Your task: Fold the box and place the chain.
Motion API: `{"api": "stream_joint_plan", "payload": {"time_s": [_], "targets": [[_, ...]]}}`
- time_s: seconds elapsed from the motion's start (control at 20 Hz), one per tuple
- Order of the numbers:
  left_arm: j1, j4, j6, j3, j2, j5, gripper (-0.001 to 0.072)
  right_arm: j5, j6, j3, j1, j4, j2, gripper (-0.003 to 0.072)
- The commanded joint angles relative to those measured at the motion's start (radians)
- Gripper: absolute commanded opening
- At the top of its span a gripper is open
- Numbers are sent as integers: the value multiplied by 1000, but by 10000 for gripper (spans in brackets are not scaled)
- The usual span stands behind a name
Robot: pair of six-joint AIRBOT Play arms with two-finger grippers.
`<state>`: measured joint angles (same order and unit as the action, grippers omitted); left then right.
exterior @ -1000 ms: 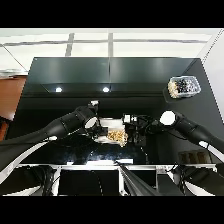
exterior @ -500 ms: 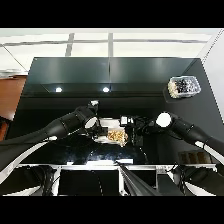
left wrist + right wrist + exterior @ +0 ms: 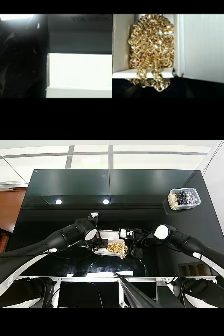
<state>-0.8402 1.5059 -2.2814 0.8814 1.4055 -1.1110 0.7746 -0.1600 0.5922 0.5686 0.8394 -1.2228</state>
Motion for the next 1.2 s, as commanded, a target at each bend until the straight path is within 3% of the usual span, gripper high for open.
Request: {"api": "stream_joint_plan", "payload": {"time_s": [0.0, 0.3, 0.35, 0.45, 0.55, 0.6, 0.85, 1.15], "targets": [[0, 0, 0, 0, -1, 3, 31, -2, 0, 0, 1, 10, -2, 583], [-1, 0, 0, 0, -1, 3, 31, -2, 0, 0, 1, 10, -12, 583], [-1, 0, 0, 0, -1, 3, 31, -1, 0, 0, 1, 9, -17, 549], [-1, 0, 0, 0, -1, 3, 31, -1, -2, 0, 1, 7, -17, 353], [0, 0, 0, 0, -1, 3, 31, 14, -8, 0, 1, 7, -17, 110], [0, 0, 0, 0, -1, 3, 31, 27, -19, 0, 1, 8, -16, 48], [0, 0, 0, 0, -1, 2, 31, 58, -180, 0, -6, 85, 31, 22], [-1, 0, 0, 0, -1, 3, 31, 149, -333, 24, -103, 128, 235, 21]]}}
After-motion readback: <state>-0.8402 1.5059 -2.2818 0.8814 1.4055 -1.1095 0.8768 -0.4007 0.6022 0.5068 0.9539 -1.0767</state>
